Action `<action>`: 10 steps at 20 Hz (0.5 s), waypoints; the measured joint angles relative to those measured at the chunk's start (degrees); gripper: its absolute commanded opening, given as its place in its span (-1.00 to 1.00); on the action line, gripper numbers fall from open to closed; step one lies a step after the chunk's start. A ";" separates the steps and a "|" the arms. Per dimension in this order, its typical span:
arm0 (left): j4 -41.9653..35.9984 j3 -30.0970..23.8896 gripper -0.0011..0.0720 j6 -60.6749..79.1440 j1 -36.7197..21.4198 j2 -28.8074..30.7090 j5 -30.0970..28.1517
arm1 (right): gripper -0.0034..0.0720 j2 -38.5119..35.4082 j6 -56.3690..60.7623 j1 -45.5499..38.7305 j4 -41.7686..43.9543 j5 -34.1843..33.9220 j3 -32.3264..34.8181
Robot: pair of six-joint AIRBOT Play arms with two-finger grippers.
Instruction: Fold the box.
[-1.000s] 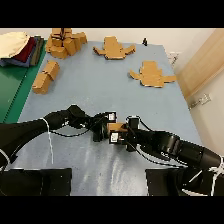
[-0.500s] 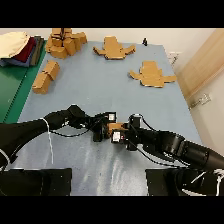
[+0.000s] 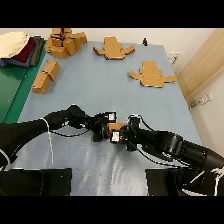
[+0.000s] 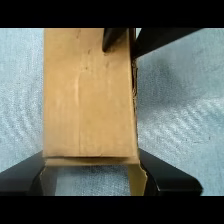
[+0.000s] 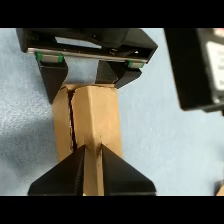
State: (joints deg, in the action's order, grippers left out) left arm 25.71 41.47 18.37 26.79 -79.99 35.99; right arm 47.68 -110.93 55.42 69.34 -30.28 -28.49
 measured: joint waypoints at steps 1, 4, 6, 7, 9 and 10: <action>0.00 0.00 0.46 0.02 0.00 0.00 0.04 | -0.49 0.07 -0.02 0.00 0.74 -0.15 0.07; 0.02 0.00 0.46 0.04 0.02 0.00 0.13 | -0.49 0.66 -0.04 0.00 2.03 -0.37 0.39; 0.02 0.00 0.46 0.04 0.02 0.00 0.13 | -0.49 0.94 -0.07 0.00 2.71 -0.46 0.48; 0.02 0.00 0.46 0.04 0.02 0.00 0.13 | -0.47 0.92 -0.07 0.00 2.86 -0.55 0.50; 0.02 0.00 0.46 0.04 0.02 0.00 0.11 | 0.04 0.24 -0.07 0.00 3.26 -0.61 0.50; 0.02 0.00 0.46 0.04 0.02 0.00 0.11 | 0.10 -0.39 -0.09 0.00 3.26 -0.61 0.50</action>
State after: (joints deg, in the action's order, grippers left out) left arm 25.74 41.47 18.41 26.81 -79.99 36.10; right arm 47.29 -111.02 55.42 72.60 -30.89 -27.99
